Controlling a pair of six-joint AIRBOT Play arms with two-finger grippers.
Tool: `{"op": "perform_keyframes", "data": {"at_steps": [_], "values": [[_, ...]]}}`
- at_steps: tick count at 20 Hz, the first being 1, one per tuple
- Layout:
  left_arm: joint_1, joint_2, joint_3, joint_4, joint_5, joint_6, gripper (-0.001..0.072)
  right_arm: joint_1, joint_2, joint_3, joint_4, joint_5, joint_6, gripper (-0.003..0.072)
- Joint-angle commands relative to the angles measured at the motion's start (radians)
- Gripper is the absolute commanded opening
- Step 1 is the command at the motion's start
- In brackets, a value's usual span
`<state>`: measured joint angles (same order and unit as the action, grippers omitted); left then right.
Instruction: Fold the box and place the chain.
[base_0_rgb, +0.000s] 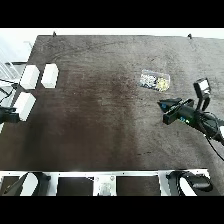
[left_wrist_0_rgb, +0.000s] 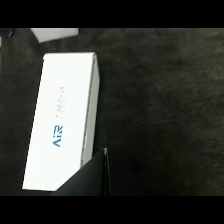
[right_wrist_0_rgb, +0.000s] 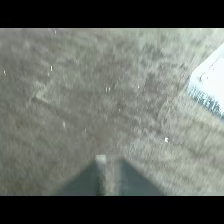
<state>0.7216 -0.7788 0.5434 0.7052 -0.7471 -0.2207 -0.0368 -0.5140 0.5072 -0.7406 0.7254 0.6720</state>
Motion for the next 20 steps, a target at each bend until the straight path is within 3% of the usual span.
{"op": "perform_keyframes", "data": {"at_steps": [1, 4, 9, 12, 15, 20], "values": [[0.001, 0.158, 0.002, -0.178, -0.164, 0.003, 0.0018, 0.000, 0.107, 0.005, 0.000, -0.003, 0.014, 0.0010], [-0.022, 0.302, 0.001, -0.353, -0.164, 0.030, 0.0014, -0.005, 0.178, 0.005, -0.004, -0.005, 0.048, 0.0009], [-0.143, 0.486, -0.004, -0.351, -0.083, -0.045, 0.0013, -0.004, 0.188, 0.005, -0.004, -0.062, 0.115, 0.0006], [-0.198, 0.529, -0.016, -0.350, -0.075, -0.105, 0.0014, -0.004, 0.200, 0.005, -0.005, -0.159, 0.140, 0.0004], [-0.274, 0.553, -0.100, -0.351, -0.092, -0.122, 0.0013, -0.004, 0.217, 0.005, -0.016, -0.198, 0.140, 0.0004], [-0.421, 0.584, -0.259, -0.377, -0.018, -0.113, 0.0014, -0.004, 0.219, -0.053, -0.039, -0.221, 0.140, 0.0003]]}}
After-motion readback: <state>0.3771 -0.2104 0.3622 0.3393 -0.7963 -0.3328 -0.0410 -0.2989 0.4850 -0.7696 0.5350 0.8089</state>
